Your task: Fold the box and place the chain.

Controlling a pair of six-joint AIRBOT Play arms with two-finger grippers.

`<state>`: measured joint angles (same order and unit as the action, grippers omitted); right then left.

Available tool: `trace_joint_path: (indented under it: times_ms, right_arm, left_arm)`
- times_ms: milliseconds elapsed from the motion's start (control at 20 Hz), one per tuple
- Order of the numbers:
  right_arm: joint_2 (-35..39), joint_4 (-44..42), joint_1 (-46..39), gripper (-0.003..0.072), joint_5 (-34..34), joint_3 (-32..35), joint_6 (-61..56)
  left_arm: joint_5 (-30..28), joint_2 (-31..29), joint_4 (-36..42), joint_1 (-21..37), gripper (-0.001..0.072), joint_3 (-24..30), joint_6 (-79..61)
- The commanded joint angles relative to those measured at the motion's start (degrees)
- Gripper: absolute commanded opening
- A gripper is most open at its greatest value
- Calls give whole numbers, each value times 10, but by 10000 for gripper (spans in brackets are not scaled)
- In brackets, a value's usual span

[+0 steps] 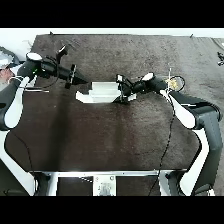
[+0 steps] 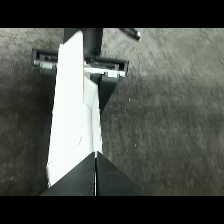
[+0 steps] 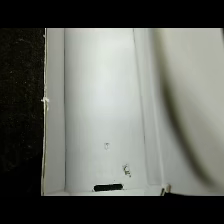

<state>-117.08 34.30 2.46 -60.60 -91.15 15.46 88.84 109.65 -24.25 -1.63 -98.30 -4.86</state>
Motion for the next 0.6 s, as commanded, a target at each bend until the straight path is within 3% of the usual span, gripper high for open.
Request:
trace_joint_path:
  times_ms: [0,200,550]
  right_arm:
    - [0,-1,0,542,0,0,0]
    - [0,-1,0,541,0,0,0]
    - [0,-1,0,542,0,0,0]
  left_arm:
    - [-72,-58,-11,-17,4,85,2]
    - [-153,-102,-11,-51,4,183,-12]
    - [-241,-102,-7,-92,8,206,26]
